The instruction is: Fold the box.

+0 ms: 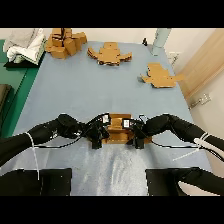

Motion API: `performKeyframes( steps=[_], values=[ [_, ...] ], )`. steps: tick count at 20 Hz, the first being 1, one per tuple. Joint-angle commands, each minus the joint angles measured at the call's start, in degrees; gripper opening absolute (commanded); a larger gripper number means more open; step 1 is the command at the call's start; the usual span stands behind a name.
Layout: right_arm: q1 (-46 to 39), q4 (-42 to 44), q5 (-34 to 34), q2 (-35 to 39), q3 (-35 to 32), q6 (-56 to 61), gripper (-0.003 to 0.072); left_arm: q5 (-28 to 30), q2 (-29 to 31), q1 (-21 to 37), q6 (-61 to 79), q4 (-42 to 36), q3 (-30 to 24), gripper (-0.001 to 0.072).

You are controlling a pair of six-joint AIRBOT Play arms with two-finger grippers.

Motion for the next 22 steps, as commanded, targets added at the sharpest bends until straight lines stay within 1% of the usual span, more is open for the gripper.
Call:
performKeyframes(
  steps=[1,3,5,6,9,11,13,15,16,18,20,22],
  values=[
    [0.0,0.02,0.02,-0.02,-0.04,0.0,0.0462,0.13,2.29,0.15,-7.26,7.41,0.02,0.0012],
    [0.02,0.02,0.02,-0.02,-0.04,0.0,0.0462,0.09,5.11,0.15,-16.33,15.58,0.02,0.0012],
    [0.0,0.02,0.02,-0.02,-0.04,0.0,0.0462,0.04,9.11,0.15,-28.72,24.15,0.02,0.0012],
    [0.0,0.02,0.02,-0.02,-0.02,0.0,0.0462,0.07,11.06,0.15,-34.51,25.94,0.02,0.0012],
    [0.0,0.02,0.02,-0.02,-0.04,0.0,0.0463,0.52,17.07,0.52,-50.84,28.06,0.02,0.0011],
    [0.0,0.0,0.02,-0.02,-0.04,0.0,0.0462,0.28,20.35,3.04,-63.84,31.26,0.02,0.0011],
    [0.02,0.0,0.02,-0.02,-0.04,0.0,0.0462,-0.83,22.21,7.21,-75.58,37.35,0.02,0.0011],
    [0.02,0.0,0.02,-0.02,-0.04,0.0,0.0462,-4.15,22.62,12.59,-85.81,44.72,0.0,0.0011],
    [0.02,0.0,0.02,-0.02,-0.04,0.0,0.0462,-6.29,22.51,15.43,-90.99,47.17,-0.2,0.0011],
    [0.0,0.0,0.02,-0.02,-0.04,0.0,0.0462,-8.76,21.81,19.17,-93.74,46.95,-1.05,0.0011],
    [0.0,0.0,0.02,-0.02,-0.04,0.0,0.0462,-10.36,20.57,19.15,-93.68,45.18,-1.77,0.0011],
    [0.0,0.0,0.02,-0.02,-0.04,0.0,0.0462,-10.23,18.12,17.07,-93.5,44.06,-2.1,0.0011]
  ],
)
